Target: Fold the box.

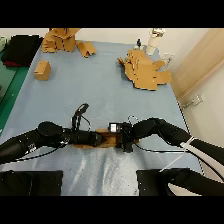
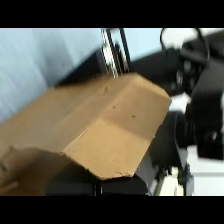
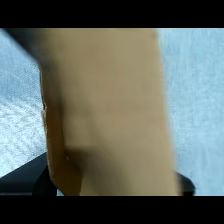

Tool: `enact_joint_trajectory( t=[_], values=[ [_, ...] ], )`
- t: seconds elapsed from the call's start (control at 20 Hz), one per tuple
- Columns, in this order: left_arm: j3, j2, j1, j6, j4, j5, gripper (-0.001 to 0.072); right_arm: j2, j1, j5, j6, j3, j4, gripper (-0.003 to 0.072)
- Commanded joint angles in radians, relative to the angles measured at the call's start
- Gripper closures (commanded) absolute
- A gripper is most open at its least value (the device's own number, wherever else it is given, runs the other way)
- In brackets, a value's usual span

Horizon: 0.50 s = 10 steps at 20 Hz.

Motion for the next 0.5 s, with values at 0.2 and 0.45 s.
enact_joint_trajectory(
  t=[0.2,0.45],
  values=[
    [0.075,-0.070,-0.014,0.186,-0.124,0.299,0.0699,0.000,0.000,0.000,0.000,0.000,0.000,0.0196],
    [0.127,-0.206,-0.015,0.183,-0.114,0.276,0.0700,0.000,0.000,0.000,0.000,0.000,0.000,0.0196]
  ],
)
